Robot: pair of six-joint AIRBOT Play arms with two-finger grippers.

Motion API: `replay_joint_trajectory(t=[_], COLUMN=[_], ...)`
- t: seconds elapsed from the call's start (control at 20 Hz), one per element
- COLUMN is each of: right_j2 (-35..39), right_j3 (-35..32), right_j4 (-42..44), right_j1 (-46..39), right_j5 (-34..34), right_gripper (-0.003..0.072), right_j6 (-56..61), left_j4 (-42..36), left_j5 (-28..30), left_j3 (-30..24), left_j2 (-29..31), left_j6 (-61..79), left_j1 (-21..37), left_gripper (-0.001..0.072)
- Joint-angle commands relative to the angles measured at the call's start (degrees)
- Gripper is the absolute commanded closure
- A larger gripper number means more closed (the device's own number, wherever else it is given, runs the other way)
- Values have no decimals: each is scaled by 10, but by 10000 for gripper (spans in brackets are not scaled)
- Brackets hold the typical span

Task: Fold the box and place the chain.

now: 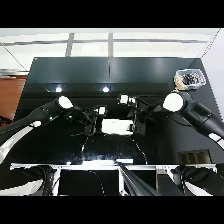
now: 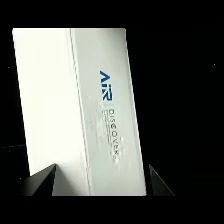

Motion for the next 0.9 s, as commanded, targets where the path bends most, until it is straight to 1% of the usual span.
replay_joint_trajectory(t=[0.0, 0.1, 0.15, 0.3, 0.5, 0.7, 0.85], right_j2=[21, 21, 21, 21, 21, 21, 21], right_j3=[-63, -100, -106, -106, -106, -106, -99], right_j4=[71, 152, 161, 157, 127, 106, 99], right_j1=[-21, -15, -8, -1, 9, 24, 23], right_j5=[-49, -97, -108, -116, -120, -172, -184], right_gripper=[7, 7, 7, 7, 7, 7, 7], right_j6=[-56, -140, -157, -169, -168, -165, -155], left_j4=[0, 0, 0, 0, 0, 0, 0], left_j5=[1, 0, 0, 1, 0, -2, -2], left_j3=[0, 0, 0, 0, 0, 0, 0], left_j2=[0, 0, 0, 0, 0, 0, 0], left_j6=[0, 0, 0, 0, 0, 0, 0], left_j1=[-1, -1, -1, -1, -1, -1, -1], left_gripper=[315, 316, 315, 316, 315, 316, 315])
